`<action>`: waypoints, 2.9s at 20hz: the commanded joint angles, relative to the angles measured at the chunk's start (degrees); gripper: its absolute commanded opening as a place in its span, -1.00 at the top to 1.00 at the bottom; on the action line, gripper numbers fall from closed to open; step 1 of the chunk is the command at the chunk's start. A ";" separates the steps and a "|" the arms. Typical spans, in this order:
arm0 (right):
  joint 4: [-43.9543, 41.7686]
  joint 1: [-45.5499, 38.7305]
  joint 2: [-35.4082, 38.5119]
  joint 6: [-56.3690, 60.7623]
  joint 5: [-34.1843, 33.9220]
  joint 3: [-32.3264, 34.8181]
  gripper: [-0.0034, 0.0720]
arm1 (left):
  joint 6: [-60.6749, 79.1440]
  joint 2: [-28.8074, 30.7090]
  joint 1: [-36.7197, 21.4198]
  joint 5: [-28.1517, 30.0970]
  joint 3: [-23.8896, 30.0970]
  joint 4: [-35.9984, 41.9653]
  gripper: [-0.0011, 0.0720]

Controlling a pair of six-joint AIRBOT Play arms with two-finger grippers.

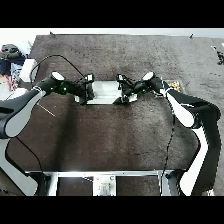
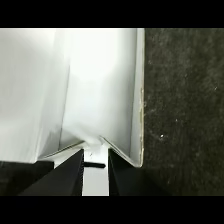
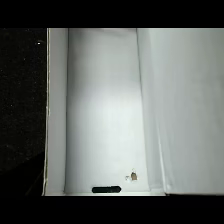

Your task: Fold the box and place the chain.

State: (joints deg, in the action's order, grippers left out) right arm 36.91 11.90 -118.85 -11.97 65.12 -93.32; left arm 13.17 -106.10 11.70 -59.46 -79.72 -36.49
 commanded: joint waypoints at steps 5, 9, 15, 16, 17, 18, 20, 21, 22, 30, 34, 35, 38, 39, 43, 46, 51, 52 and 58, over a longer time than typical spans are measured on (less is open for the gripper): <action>-0.02 0.07 -0.04 0.02 0.02 0.00 -0.15 | 2.99 -0.76 0.02 -1.25 0.02 3.93 0.52; -0.02 0.07 -0.04 0.00 0.02 0.02 -0.15 | 3.43 -1.57 0.02 -1.44 0.02 4.17 0.44; -0.02 0.07 -0.04 0.00 0.02 0.00 -0.15 | 3.34 -1.57 0.00 -1.31 0.02 4.37 -0.56; -0.02 0.07 -0.04 0.02 0.02 0.00 -0.15 | 3.32 -1.57 0.00 -1.16 0.02 4.37 -0.56; -0.02 0.07 -0.04 0.02 0.02 0.00 -0.15 | 3.13 -1.60 -0.04 -1.07 0.02 4.42 -0.56; -0.02 0.07 -0.04 0.02 0.02 0.00 -0.15 | 2.73 -1.57 -0.04 -1.09 0.02 4.39 -0.55; -0.02 0.07 -0.04 0.02 0.02 0.00 -0.15 | 2.64 -1.57 -0.17 -1.01 0.02 4.31 -0.02; -0.02 0.07 -0.04 0.02 0.02 0.00 -0.15 | 1.57 -1.57 -0.46 -0.85 0.02 4.31 0.20; -0.02 0.07 -0.04 0.02 0.02 0.00 -0.15 | 1.20 -1.57 -1.05 -0.81 0.02 4.15 0.47; -0.02 0.07 -0.04 0.02 0.02 0.02 -0.15 | -11.17 -1.22 -5.92 -8.24 -4.63 2.99 0.95; -0.02 0.07 -0.04 0.02 0.04 0.02 -0.15 | -22.51 4.26 -8.13 -6.47 -5.33 2.12 0.96; -0.02 0.07 -0.04 0.02 0.02 0.02 -0.15 | -26.12 6.75 -8.90 -4.52 -4.98 1.77 0.95; -0.02 0.07 -0.04 0.02 0.02 0.02 -0.15 | -39.15 13.68 -11.89 0.37 -2.89 -2.19 0.95; -0.02 0.07 -0.04 0.02 0.02 0.00 -0.15 | -42.07 16.02 -13.07 1.27 -1.03 -3.78 0.96; -0.02 0.07 -0.04 0.02 0.02 0.00 -0.15 | -56.54 19.28 -16.83 0.94 5.33 -7.30 0.95; -0.02 0.07 -0.04 0.02 0.02 0.00 -0.15 | -61.59 19.19 -17.40 0.35 9.73 -7.74 0.95; -0.02 0.11 -0.04 0.02 0.04 0.02 -0.15 | -67.56 18.53 -17.20 5.62 17.62 -7.67 0.95; -0.02 0.07 -0.04 0.02 0.02 0.02 -0.15 | -67.80 17.84 -17.07 6.05 18.84 -7.08 0.95; -0.02 0.07 -0.04 0.02 0.02 0.00 -0.15 | -66.75 11.69 -12.94 9.49 19.37 -3.19 0.94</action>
State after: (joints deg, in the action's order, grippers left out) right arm 36.91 11.92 -118.87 -11.97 65.12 -93.32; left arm -53.49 -91.85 -2.98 -52.07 -61.01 -41.67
